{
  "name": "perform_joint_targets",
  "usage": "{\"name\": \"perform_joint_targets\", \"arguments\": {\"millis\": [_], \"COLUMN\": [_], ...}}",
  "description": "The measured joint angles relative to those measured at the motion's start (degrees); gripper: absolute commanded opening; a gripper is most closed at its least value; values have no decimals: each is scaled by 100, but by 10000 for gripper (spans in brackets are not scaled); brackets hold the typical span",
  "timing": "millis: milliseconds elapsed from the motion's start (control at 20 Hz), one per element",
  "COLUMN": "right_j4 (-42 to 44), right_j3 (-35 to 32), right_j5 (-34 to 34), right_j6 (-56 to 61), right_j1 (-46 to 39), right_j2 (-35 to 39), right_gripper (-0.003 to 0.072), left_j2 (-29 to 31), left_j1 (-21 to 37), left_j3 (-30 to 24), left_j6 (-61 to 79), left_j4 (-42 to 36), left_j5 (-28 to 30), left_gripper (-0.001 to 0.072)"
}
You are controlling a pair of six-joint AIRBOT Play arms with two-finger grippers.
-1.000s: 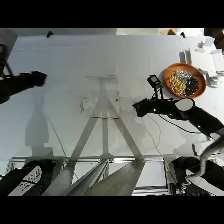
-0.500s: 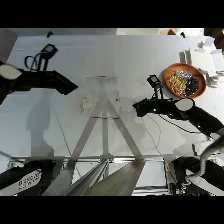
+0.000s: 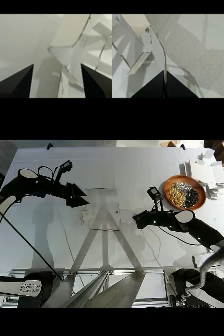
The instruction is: Fold the box and place the chain.
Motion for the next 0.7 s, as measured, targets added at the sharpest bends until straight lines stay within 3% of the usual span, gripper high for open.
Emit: {"name": "perform_joint_targets", "arguments": {"millis": [500,550,650,700], "right_j4": [2,2,0,0], "right_j3": [0,0,0,-2], "right_j5": [0,0,2,2], "right_j6": [0,0,2,0], "right_j1": [0,0,0,0], "right_j2": [0,0,0,0], "right_gripper": [10,10,10,10], "left_j2": [-507,-573,-660,-688], "left_j1": [-343,-385,-439,-455], "left_j3": [57,57,57,57], "left_j6": [1156,1200,1261,1283], "left_j4": [-422,-435,-461,-476], "left_j5": [-66,-20,61,79], "left_gripper": [625,586,155,30]}}
